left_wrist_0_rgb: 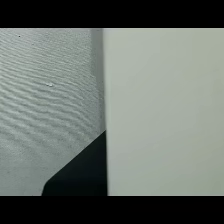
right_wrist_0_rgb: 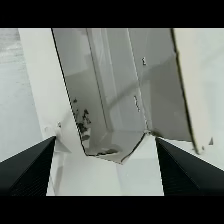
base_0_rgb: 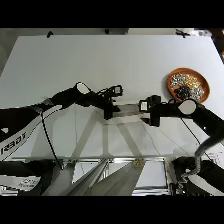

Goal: Fold the box and place the chain.

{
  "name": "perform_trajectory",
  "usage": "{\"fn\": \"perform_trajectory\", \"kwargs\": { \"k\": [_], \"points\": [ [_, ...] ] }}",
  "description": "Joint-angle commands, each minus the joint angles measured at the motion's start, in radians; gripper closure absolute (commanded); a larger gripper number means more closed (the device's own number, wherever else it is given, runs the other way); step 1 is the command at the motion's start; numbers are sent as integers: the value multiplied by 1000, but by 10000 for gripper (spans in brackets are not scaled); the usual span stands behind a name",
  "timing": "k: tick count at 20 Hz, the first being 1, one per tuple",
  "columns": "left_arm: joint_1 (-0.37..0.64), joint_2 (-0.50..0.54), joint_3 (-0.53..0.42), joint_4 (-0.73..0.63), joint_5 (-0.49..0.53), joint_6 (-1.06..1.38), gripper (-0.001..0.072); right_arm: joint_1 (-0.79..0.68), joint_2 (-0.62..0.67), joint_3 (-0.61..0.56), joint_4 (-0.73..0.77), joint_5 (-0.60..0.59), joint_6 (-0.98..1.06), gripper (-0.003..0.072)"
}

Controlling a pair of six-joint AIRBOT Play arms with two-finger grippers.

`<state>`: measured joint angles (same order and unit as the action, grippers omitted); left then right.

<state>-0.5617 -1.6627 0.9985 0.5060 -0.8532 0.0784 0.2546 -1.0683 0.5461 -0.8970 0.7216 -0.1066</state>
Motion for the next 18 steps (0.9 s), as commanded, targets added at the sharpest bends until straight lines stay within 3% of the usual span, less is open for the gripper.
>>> {"fn": "perform_trajectory", "kwargs": {
  "k": [1, 18],
  "points": [
    [-1, 0, 0, 0, 0, 0, 701, -18, -31, 28, 7, 51, -15, -8],
    [-1, 0, 0, 0, 0, 0, 701, -18, -176, 34, 116, 97, -164, -7]
  ]
}}
